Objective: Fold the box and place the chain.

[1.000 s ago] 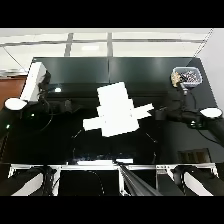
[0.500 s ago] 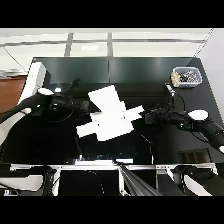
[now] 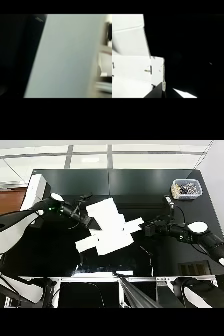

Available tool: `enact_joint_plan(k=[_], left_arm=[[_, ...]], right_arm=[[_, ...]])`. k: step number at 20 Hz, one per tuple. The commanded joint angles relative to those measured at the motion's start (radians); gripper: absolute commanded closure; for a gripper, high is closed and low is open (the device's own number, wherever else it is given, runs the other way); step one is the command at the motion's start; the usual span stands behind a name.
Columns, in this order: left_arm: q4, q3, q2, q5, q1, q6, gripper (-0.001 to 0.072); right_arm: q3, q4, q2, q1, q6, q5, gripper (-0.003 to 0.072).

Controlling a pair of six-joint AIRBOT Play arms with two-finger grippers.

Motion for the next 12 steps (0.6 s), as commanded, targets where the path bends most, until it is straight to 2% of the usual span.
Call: enact_joint_plan(k=[1,2,3,4,5,6,7,11,12], left_arm=[[0.058,0.022,-0.014,-0.034,0.0,0.031,0.0363],[0.062,0.022,-0.014,-0.033,0.0,0.046,0.0457],[0.059,0.022,-0.014,-0.033,0.0,0.081,0.0594],[0.045,0.022,-0.014,-0.035,0.0,0.102,0.0669],[0.031,0.024,-0.014,-0.039,0.0,0.114,0.0679],[0.025,0.031,-0.013,-0.042,0.0,0.115,0.068],[0.026,0.037,-0.01,-0.046,-0.002,0.115,0.0681],[0.087,0.042,0.057,-0.03,-0.022,0.123,0.0687],[0.165,0.036,0.099,0.034,-0.055,0.128,0.0687]], right_arm=[[0.0,-0.019,0.0,0.001,0.0,-0.003,0.0675],[0.0,-0.019,0.0,0.001,0.001,-0.002,0.0674],[0.0,-0.019,0.0,0.001,0.001,-0.002,0.0674],[0.0,-0.019,0.0,0.001,0.001,-0.002,0.0663],[0.0,-0.019,0.0,0.001,0.005,-0.003,0.0431],[0.002,-0.02,0.001,-0.002,0.006,-0.002,0.0045],[0.014,-0.043,0.002,-0.011,0.005,0.017,-0.0014],[0.191,-0.308,0.002,-0.086,-0.032,0.232,-0.0012],[0.248,-0.386,0.002,-0.087,-0.086,0.302,-0.0012]])
